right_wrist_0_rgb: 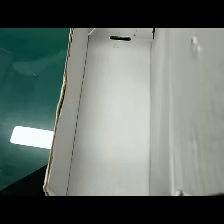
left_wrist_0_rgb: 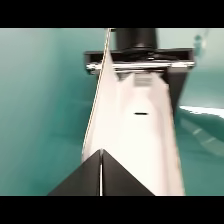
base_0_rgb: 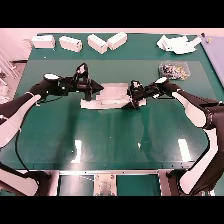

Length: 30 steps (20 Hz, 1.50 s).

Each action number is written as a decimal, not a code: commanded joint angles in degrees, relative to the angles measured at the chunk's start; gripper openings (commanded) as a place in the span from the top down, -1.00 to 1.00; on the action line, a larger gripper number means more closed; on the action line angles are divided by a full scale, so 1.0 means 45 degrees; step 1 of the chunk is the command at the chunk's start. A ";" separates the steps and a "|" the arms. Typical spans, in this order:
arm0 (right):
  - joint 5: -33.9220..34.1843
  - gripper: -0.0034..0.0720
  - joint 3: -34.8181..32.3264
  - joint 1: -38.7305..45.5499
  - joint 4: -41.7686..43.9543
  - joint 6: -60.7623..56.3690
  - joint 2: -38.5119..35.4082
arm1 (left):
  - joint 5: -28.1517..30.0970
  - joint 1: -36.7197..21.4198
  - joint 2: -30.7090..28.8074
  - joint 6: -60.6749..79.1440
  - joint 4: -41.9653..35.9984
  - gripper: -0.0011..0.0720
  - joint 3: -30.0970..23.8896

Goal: Fold the box and place the chain.

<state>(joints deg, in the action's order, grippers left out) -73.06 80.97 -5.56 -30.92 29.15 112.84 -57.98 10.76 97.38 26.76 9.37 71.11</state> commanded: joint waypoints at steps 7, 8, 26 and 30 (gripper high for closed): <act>-0.0010 -0.58 0.0010 0.0000 0.0000 -0.0005 0.0000 | 0.2074 0.0214 0.0918 0.0121 -0.0860 0.93 -0.0039; -0.0010 -0.58 0.0010 0.0000 0.0000 -0.0005 0.0000 | 0.2006 0.0214 0.1103 0.0121 -0.0869 0.93 -0.0034; -0.0010 -0.58 0.0010 0.0000 0.0000 -0.0005 0.0000 | 0.2025 0.0214 0.1613 0.1520 -0.1049 0.92 -0.0034; -0.0010 -0.58 0.0010 0.0000 0.0000 -0.0005 0.0000 | 0.1651 0.0155 0.1467 0.2200 -0.2108 0.92 0.0316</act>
